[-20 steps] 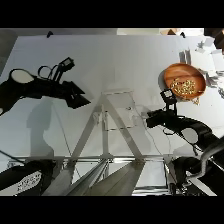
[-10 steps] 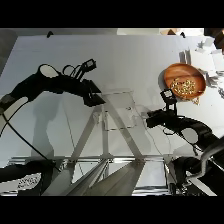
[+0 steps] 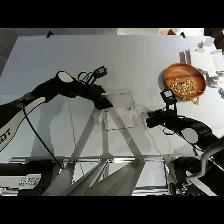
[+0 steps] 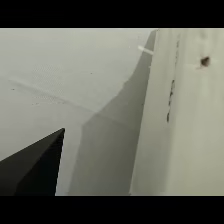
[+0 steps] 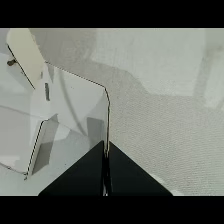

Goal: Fold the box and place the chain.

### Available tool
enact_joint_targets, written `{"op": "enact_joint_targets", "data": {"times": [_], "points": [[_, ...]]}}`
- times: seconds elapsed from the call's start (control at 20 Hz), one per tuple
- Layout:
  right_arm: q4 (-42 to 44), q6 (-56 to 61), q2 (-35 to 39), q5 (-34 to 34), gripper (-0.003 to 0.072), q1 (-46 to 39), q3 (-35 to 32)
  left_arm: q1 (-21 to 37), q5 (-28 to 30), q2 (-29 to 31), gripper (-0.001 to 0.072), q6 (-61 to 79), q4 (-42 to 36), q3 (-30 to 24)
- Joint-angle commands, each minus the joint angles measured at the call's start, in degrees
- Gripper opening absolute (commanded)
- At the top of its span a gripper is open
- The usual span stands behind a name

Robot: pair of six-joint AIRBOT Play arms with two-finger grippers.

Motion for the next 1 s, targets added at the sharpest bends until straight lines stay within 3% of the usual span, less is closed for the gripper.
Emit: {"op": "enact_joint_targets", "data": {"times": [0.0,0.1,0.15,0.95], "points": [[0.02,0.02,-0.02,-0.02,0.001,-0.02,0.04,-0.59,-0.31,-1.95,0.0565,0.79,-0.04,0.04],[0.02,0.02,-0.02,-0.02,0.001,-0.02,0.04,-0.5,-0.87,-2.01,0.0125,0.79,-0.59,0.04],[0.02,0.02,-0.02,-0.02,0.001,-0.02,0.04,-0.42,-0.85,-2.01,0.0013,0.79,-1.44,0.04],[0.02,0.02,-0.02,-0.02,0.001,-0.02,0.04,-0.55,-0.85,-1.95,0.0011,0.74,-2.62,0.04]]}}
